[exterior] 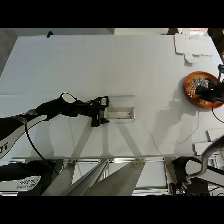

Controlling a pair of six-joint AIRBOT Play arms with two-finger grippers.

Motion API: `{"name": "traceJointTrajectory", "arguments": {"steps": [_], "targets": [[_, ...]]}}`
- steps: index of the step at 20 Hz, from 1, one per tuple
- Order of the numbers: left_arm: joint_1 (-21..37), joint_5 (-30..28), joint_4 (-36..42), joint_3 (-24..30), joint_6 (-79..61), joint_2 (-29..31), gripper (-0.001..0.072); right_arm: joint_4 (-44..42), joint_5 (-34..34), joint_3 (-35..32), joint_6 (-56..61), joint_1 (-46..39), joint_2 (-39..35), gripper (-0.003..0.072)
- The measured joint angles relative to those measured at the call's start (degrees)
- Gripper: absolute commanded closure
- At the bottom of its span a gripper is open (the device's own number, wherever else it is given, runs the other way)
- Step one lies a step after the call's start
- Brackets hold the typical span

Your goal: Fold the box and place the chain.

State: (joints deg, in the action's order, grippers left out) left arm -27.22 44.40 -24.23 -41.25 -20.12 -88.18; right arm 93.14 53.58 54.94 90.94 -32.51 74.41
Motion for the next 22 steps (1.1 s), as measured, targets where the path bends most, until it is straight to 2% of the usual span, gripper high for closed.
{"name": "traceJointTrajectory", "arguments": {"steps": [7,14,22], "targets": [[0.0,0.0,0.0,0.0,0.0,0.0,0.0425,0.0,9.5,0.0,-1.2,5.2,-12.9,0.0679],[0.0,0.0,0.0,0.0,0.0,0.0,0.0425,-0.9,18.4,0.0,-1.3,13.5,-22.0,0.0679],[0.0,0.0,0.0,0.0,0.0,0.0,0.0425,-5.8,21.7,0.0,2.9,28.7,-27.4,0.0679]]}}
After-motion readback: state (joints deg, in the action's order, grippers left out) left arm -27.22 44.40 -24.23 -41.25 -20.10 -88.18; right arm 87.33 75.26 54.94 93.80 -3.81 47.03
